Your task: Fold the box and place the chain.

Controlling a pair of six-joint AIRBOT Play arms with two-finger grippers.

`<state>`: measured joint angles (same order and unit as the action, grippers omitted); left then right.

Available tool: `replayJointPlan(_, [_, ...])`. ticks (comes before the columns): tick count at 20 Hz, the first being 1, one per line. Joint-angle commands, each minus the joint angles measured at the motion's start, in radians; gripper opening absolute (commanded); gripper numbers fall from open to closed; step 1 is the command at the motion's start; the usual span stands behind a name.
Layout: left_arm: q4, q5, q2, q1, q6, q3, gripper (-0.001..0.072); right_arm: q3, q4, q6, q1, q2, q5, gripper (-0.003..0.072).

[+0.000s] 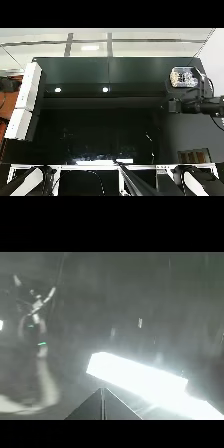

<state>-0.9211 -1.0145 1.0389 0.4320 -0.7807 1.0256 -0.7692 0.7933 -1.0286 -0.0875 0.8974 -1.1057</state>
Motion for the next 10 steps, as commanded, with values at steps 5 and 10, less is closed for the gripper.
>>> replayJointPlan(5, [-0.137,0.389,-0.292,-0.433,-0.136,-0.334,0.0026,0.071,0.259,-0.054,0.149,-0.001,0.438,0.0020])
replayJointPlan(10, [-0.161,0.416,-0.344,-0.440,-0.143,-0.412,0.0028,0.077,0.282,-0.053,0.069,-0.002,0.445,0.0021])
